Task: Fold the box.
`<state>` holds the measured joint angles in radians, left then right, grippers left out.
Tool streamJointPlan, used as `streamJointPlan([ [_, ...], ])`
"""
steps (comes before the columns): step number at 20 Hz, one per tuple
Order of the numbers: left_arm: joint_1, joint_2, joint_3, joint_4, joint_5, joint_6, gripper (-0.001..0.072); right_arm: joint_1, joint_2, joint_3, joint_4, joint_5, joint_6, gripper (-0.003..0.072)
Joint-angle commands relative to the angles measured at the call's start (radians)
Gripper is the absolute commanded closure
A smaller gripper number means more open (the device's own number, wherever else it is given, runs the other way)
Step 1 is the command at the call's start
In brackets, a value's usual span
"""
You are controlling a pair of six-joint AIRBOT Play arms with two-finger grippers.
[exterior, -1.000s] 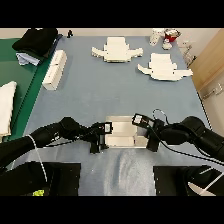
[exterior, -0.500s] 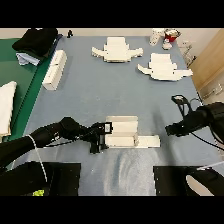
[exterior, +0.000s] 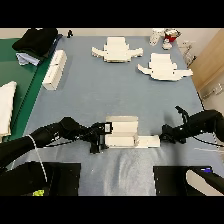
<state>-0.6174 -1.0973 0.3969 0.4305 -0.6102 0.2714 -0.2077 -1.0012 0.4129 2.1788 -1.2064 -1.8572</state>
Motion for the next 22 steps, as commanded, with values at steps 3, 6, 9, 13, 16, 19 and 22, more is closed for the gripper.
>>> streamJointPlan([
  [3,0.000,0.000,0.001,0.000,0.000,0.000,0.0241,0.006,-0.040,-0.058,0.166,0.000,-0.103,0.0682],
  [6,0.000,0.000,0.001,0.000,0.000,0.000,0.0241,0.082,-0.040,-0.058,0.220,0.018,-0.118,0.0681],
  [9,0.000,0.000,0.001,0.000,0.000,0.000,0.0241,0.156,-0.039,-0.054,0.227,0.047,-0.117,0.0681],
  [13,0.000,0.000,0.001,0.000,0.000,0.000,0.0241,0.191,0.010,-0.011,0.230,0.036,-0.114,0.0681],
  [16,0.000,0.000,0.001,0.000,0.000,0.000,0.0241,0.192,0.071,0.012,0.246,-0.038,-0.114,0.0591],
  [19,0.000,0.000,0.001,0.000,0.000,0.000,0.0241,0.192,0.120,0.012,0.257,-0.087,-0.114,0.0360],
  [22,0.000,0.000,0.001,0.000,0.000,0.000,0.0241,0.192,0.140,0.011,0.281,-0.085,-0.115,0.0360],
])
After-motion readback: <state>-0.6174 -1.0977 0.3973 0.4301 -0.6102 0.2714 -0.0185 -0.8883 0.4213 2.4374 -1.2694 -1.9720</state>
